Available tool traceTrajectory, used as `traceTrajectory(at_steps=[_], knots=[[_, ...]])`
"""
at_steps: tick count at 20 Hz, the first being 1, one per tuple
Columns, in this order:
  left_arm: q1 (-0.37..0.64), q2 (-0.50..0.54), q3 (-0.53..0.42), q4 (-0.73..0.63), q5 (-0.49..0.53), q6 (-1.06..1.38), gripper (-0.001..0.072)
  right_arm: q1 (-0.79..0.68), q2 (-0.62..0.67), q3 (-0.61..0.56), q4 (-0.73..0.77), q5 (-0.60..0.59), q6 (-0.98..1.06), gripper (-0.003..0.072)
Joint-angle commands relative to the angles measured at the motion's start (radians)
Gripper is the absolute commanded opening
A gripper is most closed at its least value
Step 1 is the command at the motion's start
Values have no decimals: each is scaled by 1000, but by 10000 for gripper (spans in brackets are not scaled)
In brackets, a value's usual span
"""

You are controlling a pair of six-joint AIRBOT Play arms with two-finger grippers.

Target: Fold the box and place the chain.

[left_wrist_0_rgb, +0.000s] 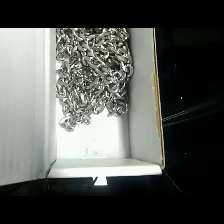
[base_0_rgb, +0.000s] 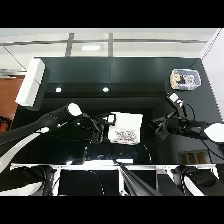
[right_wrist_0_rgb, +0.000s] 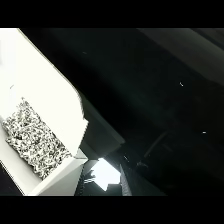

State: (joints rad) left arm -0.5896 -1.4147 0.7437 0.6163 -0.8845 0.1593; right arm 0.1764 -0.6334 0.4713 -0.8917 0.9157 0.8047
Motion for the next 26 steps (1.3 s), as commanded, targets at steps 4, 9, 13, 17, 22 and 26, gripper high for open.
traceTrajectory(at_steps=[4,9,13,17,22,26], knots=[[-10,7,1,9,42,-20,400,0,-1,-1,0,0,0,266],[5,18,5,61,117,-147,401,0,-1,-1,0,-42,101,269],[7,18,5,82,110,-153,401,43,-3,-1,4,-142,192,704],[6,18,5,82,114,-153,401,91,-125,64,13,-311,328,703],[6,18,5,82,111,-153,401,109,-340,265,27,-249,302,701],[6,18,5,82,116,-151,400,108,-354,267,76,167,-186,700]])
